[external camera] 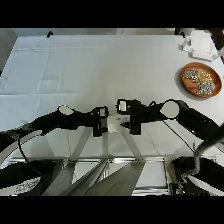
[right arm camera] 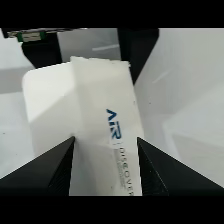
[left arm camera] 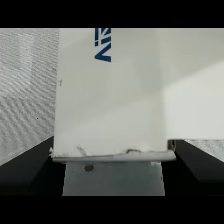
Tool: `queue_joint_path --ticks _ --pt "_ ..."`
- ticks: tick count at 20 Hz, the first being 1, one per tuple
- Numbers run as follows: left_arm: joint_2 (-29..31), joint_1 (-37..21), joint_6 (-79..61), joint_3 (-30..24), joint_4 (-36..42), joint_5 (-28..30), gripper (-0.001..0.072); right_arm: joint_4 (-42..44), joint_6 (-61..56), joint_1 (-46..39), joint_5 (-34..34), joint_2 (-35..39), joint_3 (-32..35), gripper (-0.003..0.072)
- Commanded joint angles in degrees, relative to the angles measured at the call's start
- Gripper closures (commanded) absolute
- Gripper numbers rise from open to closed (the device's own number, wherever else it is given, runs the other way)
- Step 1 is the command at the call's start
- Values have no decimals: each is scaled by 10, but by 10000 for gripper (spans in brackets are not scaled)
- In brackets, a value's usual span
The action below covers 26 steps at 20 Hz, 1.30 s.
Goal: Fold the box and place the chain.
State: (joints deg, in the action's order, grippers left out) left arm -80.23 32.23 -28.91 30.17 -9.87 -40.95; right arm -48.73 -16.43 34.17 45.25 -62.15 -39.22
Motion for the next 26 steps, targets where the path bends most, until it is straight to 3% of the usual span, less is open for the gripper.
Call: queue_joint_path --ticks 1,9,12,26 --pt "0 0 0 0 0 0 437 0 0 1 21 -1 0 281" --pt "0 0 0 0 0 0 437 -39 -36 21 -42 -3 0 302" --pt "0 0 0 0 0 0 437 -71 -63 21 -38 -3 0 302" --pt "0 0 0 0 0 0 437 -29 -56 21 2 -3 0 301"
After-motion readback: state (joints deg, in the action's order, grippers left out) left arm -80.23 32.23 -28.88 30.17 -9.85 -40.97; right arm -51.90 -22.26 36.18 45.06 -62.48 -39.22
